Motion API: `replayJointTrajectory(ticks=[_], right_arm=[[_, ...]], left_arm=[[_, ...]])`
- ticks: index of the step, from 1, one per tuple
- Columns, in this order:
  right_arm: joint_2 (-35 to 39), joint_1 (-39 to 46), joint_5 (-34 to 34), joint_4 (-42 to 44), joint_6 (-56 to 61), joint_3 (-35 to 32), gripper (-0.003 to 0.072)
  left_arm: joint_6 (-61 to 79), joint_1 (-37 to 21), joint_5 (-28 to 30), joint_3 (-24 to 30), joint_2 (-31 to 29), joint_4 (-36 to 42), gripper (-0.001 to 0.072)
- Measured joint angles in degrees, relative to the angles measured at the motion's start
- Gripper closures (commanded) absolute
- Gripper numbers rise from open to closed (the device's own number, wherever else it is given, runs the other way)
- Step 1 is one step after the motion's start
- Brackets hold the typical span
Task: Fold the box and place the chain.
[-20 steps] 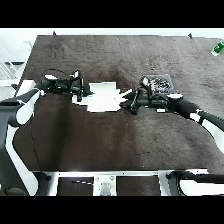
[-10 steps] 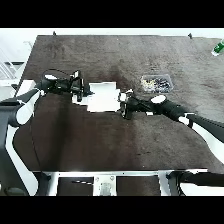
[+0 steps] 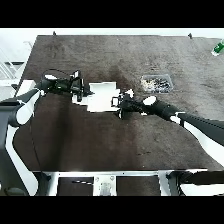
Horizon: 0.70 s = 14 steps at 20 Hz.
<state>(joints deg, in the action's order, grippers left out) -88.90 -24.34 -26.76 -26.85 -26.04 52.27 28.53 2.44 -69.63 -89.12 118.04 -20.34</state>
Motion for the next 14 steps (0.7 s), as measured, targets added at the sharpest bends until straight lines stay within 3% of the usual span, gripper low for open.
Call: replayJointTrajectory(ticks=[14], right_arm=[[-2.2, 1.3, 2.2, -0.9, 4.3, 6.7, 0.0026]], left_arm=[[0.0, 0.0, 0.1, 0.0, 0.0, 0.0, 0.0685]])
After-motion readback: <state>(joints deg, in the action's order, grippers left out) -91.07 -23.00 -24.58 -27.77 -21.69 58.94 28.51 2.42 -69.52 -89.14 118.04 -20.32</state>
